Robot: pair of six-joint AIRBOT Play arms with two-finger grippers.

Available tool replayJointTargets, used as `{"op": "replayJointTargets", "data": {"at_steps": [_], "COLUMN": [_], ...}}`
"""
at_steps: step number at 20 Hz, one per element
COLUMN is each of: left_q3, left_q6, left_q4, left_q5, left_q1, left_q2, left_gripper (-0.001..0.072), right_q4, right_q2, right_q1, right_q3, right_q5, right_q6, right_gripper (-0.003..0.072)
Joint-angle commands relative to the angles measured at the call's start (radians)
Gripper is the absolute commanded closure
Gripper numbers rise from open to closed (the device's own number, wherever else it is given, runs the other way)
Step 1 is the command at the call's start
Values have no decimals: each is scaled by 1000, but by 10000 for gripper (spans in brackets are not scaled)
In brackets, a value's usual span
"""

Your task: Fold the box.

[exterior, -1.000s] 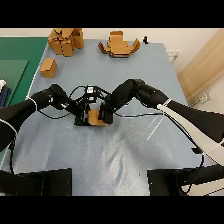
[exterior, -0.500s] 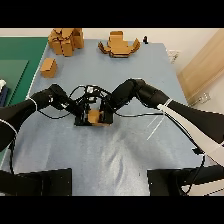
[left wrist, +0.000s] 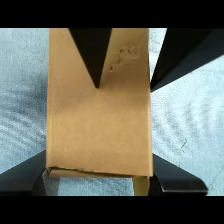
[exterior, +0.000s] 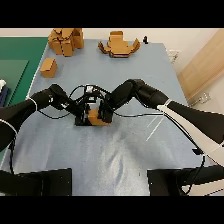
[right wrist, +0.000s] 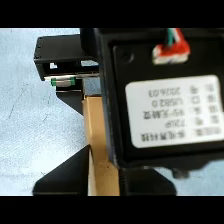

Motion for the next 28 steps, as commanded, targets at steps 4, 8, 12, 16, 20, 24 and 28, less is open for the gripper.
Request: {"op": "replayJointTargets", "data": {"at_steps": [4,8,12,16,20,24,28], "left_q3": [-1,-1,-1,-1,-1,-1,-1], "left_q6": [3,3,3,3,3,3,4], "left_q4": [1,1,1,1,1,1,1], "left_q5": [0,0,0,2,0,1,4], "left_q1": [0,0,0,0,0,0,0], "left_q2": [1,1,1,1,1,1,1], "left_gripper": [473,473,473,473,473,473,473], "right_q4": [5,5,4,13,58,58,54], "right_q2": [16,30,27,0,-58,-43,12], "right_q1": [-1,-1,-1,0,-1,-3,-3], "right_q3": [0,2,1,0,-1,-1,0], "right_q5": [-29,-27,-26,-33,-92,-103,-87], "right_q6": [0,0,0,0,11,47,52], "right_gripper": [657,671,671,671,665,437,338]}}
